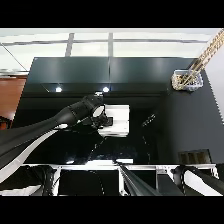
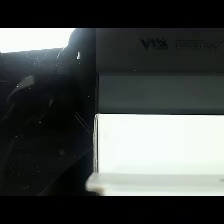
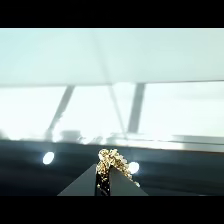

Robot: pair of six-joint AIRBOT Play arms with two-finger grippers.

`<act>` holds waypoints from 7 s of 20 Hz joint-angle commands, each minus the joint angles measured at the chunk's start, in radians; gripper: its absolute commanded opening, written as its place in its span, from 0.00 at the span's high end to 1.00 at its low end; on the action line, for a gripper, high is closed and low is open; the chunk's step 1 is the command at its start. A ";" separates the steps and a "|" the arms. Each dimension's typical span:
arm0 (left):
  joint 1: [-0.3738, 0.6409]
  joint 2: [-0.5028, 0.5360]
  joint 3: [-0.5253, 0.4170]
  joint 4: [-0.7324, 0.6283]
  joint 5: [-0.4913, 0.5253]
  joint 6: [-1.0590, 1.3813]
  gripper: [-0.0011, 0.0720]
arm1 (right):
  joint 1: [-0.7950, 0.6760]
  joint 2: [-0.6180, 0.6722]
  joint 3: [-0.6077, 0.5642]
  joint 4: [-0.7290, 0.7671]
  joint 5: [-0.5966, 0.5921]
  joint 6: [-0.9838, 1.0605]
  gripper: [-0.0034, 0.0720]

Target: Fold the box and place the chain.

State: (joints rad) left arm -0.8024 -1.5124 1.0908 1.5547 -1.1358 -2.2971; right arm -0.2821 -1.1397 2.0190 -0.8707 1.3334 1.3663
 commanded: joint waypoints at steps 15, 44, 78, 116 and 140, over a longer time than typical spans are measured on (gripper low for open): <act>0.001 -0.001 0.000 0.000 0.001 0.000 0.95 | 0.436 0.083 -0.204 0.210 0.166 -0.120 0.93; 0.000 -0.001 0.000 -0.004 -0.002 0.000 0.95 | 0.529 0.027 -0.289 0.252 0.127 -0.083 0.93; 0.000 -0.001 0.000 -0.004 0.000 0.000 0.95 | 0.717 0.000 -1.107 0.137 -0.388 -0.066 0.93; 0.000 -0.001 0.000 -0.004 0.000 0.000 0.95 | 0.536 -0.411 -0.940 -0.825 -0.423 0.916 0.62; 0.001 -0.001 0.000 -0.004 0.000 0.000 0.95 | 0.581 0.317 -0.748 0.099 -0.189 0.131 0.93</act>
State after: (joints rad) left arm -0.8024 -1.5124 1.0908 1.5505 -1.1366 -2.2971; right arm 0.2916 -0.8505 1.2434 -0.9463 1.1736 1.5486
